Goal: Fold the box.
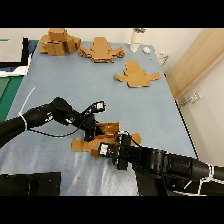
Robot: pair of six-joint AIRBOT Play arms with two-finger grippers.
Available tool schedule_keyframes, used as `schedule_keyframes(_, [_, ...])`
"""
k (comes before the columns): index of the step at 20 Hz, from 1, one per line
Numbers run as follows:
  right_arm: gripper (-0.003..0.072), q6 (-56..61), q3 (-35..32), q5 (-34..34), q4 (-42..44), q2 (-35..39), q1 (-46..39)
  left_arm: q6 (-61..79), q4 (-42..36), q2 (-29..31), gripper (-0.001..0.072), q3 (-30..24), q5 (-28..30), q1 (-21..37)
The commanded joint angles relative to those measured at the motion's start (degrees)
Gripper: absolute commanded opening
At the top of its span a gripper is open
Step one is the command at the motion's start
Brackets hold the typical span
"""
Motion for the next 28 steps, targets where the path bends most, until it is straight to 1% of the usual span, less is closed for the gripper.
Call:
schedule_keyframes(1, [0.0652,0.09,0.00,2.14,0.26,0.07,0.04,0.02,0.00,0.04,0.0012,0.00,0.02,0.00])
schedule_keyframes(5, [0.0661,0.07,0.00,1.62,0.17,-0.11,0.02,0.02,0.00,0.04,0.0012,0.00,0.02,0.02])
schedule_keyframes(7, [0.0720,0.11,-0.02,1.09,0.17,-0.50,-0.85,0.02,0.00,0.04,0.0012,0.00,0.02,0.00])
schedule_keyframes(11, [0.0720,-0.35,-0.02,1.05,3.58,-0.17,-8.04,0.02,0.00,0.04,0.0012,0.00,0.02,0.00])
schedule_keyframes(13, [0.0720,-4.79,-0.02,1.05,5.62,0.11,-10.71,0.02,0.00,0.04,0.0011,0.00,0.02,0.00])
schedule_keyframes(15, [0.0720,-9.33,0.00,1.09,5.53,0.68,-11.19,0.02,0.00,0.04,0.0012,0.00,0.02,0.00])
schedule_keyframes(21, [0.0720,-9.64,-0.13,-1.16,4.13,4.24,-11.28,0.00,0.00,0.04,0.0012,0.00,0.02,0.00])
schedule_keyframes(25, [0.0720,-9.66,-0.17,-0.59,1.60,4.11,-11.28,0.02,0.00,0.04,0.0012,0.00,0.02,0.00])
schedule_keyframes(28, [0.0720,-10.51,-0.20,-0.22,1.64,4.09,-11.30,0.00,0.00,0.04,0.0011,0.00,0.02,0.00])
